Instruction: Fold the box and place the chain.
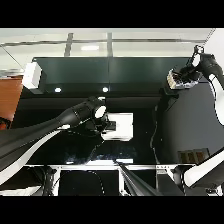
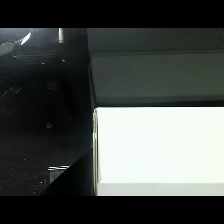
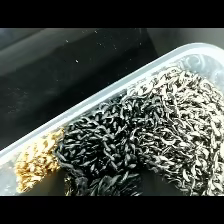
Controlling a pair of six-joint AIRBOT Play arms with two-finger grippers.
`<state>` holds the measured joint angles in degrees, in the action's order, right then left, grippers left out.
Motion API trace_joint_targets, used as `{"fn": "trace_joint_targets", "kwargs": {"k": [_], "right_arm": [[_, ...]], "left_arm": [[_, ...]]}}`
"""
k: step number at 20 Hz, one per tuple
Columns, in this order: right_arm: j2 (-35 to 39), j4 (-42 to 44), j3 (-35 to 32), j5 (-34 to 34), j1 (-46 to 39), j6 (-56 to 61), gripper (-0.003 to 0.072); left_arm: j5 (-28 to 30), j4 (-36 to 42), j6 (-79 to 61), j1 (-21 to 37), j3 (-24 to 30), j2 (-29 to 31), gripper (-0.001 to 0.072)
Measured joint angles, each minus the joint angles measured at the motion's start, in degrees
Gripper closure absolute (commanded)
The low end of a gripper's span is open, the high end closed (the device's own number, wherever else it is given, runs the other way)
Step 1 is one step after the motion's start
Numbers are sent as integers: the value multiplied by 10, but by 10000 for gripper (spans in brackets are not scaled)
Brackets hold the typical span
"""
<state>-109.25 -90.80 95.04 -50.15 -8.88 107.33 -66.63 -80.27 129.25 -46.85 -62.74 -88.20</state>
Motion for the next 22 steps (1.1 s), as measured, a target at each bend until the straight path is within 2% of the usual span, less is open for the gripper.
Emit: {"fn": "trace_joint_targets", "kwargs": {"k": [1,5,10,18,22], "right_arm": [[-2,2,1,1,0,0,673],[-2,3,17,-24,0,-12,673],[48,3,35,-59,0,-71,674],[253,56,40,-102,1,-194,674],[369,118,40,-139,1,-248,674]], "left_arm": [[0,0,0,0,0,0,683],[0,0,0,0,0,0,683],[-1,0,0,0,0,0,683],[-1,0,0,0,0,0,683],[0,0,0,0,0,0,683]]}}
